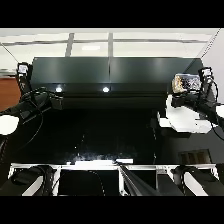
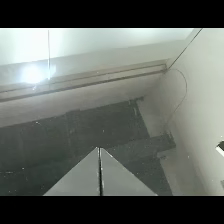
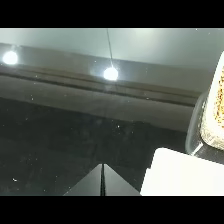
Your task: Fold the box and place the chain.
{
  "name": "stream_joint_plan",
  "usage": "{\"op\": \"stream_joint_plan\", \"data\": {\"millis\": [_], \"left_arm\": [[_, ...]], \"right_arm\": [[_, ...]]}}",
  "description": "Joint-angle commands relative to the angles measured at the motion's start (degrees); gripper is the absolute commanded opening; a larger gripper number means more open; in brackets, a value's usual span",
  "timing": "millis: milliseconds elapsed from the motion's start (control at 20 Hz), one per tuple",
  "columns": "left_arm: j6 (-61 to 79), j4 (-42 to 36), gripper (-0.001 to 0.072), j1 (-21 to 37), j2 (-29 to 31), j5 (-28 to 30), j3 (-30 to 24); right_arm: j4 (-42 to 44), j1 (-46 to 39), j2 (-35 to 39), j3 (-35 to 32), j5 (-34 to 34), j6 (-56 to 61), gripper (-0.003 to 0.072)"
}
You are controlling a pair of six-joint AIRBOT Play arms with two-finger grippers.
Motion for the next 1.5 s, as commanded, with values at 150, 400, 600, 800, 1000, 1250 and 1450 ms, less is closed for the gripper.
{"op": "stream_joint_plan", "data": {"millis": [150, 400, 600, 800, 1000, 1250, 1450], "left_arm": [[0.0, 0.0, 0.003, 0.02, 0.0, 0.0, -0.02], [-0.02, -0.04, 0.003, -0.09, -0.09, 0.39, -0.02], [-0.02, -0.04, 0.003, -0.09, -0.85, 0.42, -0.02], [-0.02, -0.04, 0.003, -0.09, -2.56, 0.42, -0.02], [-0.02, -0.24, 0.0031, -0.07, -4.55, 0.48, -0.02], [-0.11, -1.84, 0.0709, -0.09, -6.38, 1.07, -0.02], [-0.11, -2.01, 0.0709, -0.09, -6.38, 1.11, -0.02]], "right_arm": [[0.02, 0.02, 0.02, 0.0, 0.02, 0.0, 0.0015], [0.02, 0.02, 0.02, 0.0, 0.02, 0.0, 0.0015], [0.02, 0.02, 0.02, 0.0, 0.02, 0.0, 0.0015], [0.07, 0.02, 0.02, 0.0, 0.02, 0.02, 0.0015], [6.19, 0.02, 0.02, 0.0, -4.31, 0.04, 0.0015], [3.43, -8.57, -0.57, 3.65, -6.51, 10.08, 0.072], [-25.51, -27.26, -7.91, 15.41, 5.57, 37.0, 0.072]]}}
